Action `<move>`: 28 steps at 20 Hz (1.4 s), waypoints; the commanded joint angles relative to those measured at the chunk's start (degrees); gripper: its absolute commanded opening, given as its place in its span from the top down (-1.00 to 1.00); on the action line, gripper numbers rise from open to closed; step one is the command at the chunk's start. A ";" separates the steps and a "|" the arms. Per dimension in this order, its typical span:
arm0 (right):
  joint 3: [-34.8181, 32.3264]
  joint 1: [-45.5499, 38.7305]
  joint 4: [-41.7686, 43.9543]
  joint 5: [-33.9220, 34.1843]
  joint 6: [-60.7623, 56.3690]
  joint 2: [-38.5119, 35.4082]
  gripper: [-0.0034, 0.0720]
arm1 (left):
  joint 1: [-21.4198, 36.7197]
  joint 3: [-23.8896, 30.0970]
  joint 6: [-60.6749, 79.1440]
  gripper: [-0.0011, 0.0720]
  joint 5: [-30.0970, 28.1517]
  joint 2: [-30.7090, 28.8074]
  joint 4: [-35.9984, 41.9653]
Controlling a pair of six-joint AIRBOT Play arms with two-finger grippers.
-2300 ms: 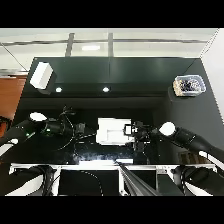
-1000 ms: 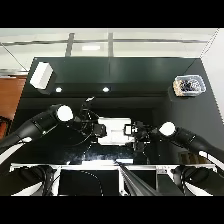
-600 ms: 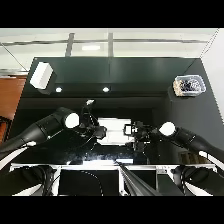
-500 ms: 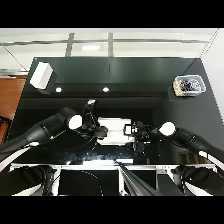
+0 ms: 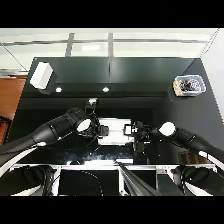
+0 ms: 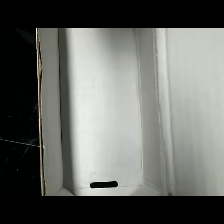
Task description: Fold the box and place the chain.
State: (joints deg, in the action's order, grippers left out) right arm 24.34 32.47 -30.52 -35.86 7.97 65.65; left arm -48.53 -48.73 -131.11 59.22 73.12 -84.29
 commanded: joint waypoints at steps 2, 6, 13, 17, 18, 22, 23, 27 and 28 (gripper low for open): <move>0.00 0.04 0.00 -0.02 0.00 0.00 -0.26 | -2.64 -1.57 -3.58 -0.11 1.53 2.62 -0.74; 0.00 0.04 0.00 -0.02 0.00 0.00 -0.26 | -4.98 -3.58 -7.37 -0.11 1.49 5.53 -3.96; 0.00 0.04 0.00 -0.02 0.00 0.00 -0.26 | -4.92 -3.76 -7.74 0.26 0.83 6.34 -2.95; 0.00 0.04 0.00 -0.02 0.00 0.00 -0.26 | -4.92 -3.78 -9.07 0.33 1.03 6.80 -2.05; 0.00 0.04 0.00 -0.02 0.00 0.00 -0.26 | -4.94 -3.80 -9.07 0.39 1.03 7.06 -1.97; 0.00 0.04 0.00 -0.02 0.00 0.00 -0.26 | -4.94 -3.82 -9.07 0.91 1.01 7.17 -1.99; 0.00 0.04 0.00 0.00 0.00 0.00 -0.26 | -4.92 -3.82 -9.09 0.91 1.07 7.17 -1.97; 0.00 0.04 0.00 -0.02 0.00 0.00 -0.26 | -4.92 -4.02 -9.07 0.18 1.33 7.17 -2.01; 0.00 0.04 0.00 0.00 0.00 0.00 -0.26 | -4.92 -4.33 -9.07 -0.08 1.51 7.17 -2.01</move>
